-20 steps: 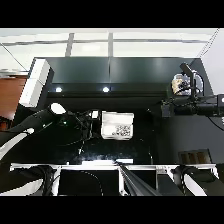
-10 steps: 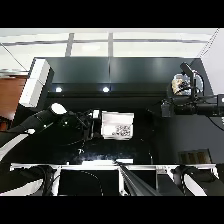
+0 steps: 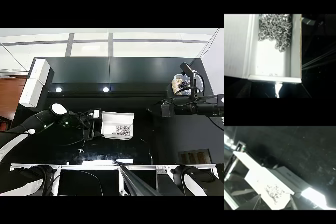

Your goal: Fold the box and place the chain.

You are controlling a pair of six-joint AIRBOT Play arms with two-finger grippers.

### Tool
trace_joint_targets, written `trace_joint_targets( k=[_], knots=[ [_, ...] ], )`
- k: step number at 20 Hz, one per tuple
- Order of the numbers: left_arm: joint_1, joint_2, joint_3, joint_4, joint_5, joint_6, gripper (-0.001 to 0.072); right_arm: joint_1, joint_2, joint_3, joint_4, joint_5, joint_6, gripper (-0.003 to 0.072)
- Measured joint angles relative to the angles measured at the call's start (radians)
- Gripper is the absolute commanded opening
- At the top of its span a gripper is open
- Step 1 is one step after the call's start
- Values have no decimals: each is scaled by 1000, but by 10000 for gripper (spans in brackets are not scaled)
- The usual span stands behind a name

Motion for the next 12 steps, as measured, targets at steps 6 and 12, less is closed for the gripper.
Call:
trace_joint_targets(
  k=[6, 12],
  knots=[
    [-1, 0, 0, -1, 0, 0, 333, 112, -46, 1, -22, -157, 108, 655],
    [-1, 0, 0, -2, 0, 0, 333, 283, -205, 33, -55, -293, -48, 654]
  ],
)
